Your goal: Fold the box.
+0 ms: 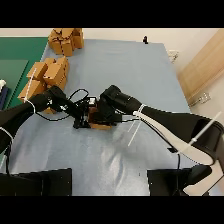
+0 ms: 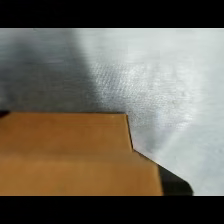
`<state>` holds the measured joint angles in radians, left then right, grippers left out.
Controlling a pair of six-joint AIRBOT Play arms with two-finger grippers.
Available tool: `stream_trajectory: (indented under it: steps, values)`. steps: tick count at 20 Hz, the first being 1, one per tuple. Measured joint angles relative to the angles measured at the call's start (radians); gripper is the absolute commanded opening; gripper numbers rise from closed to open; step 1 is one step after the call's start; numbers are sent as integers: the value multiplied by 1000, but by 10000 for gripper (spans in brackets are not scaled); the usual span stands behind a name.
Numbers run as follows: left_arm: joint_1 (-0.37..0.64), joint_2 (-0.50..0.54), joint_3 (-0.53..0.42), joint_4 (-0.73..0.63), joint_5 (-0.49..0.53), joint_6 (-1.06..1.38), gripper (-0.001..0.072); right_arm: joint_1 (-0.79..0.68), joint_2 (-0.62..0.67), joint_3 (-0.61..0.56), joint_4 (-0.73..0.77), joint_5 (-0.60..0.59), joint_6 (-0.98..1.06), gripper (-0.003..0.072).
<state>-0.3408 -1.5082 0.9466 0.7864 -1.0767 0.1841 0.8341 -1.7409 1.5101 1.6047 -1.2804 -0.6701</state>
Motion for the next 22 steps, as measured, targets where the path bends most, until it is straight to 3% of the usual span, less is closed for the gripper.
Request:
stream_trajectory:
  steps: [6,7,8,9,11,13,15,18,22]
  values:
    - [0,0,0,-2,2,-2,227,-43,137,2,-87,-64,-47,425]
    - [0,0,0,-2,2,-2,227,-52,159,2,-111,-91,-58,393]
    - [0,0,0,-2,2,-2,227,-62,181,-1,-139,-118,-72,174]
    - [0,0,0,-2,2,-2,227,-74,209,-9,-161,-128,-94,4]
    - [0,0,0,-1,3,-2,227,-111,283,-51,-176,-104,-145,3]
    - [0,0,0,-1,3,-2,227,-188,364,-135,-127,-8,-211,3]
    - [0,0,0,-1,3,-2,227,-301,411,-248,48,124,-347,2]
    - [0,0,0,-1,3,-2,227,-458,366,-370,482,289,-698,3]
    - [0,0,0,-1,3,-2,227,-523,169,-319,835,313,-1045,3]
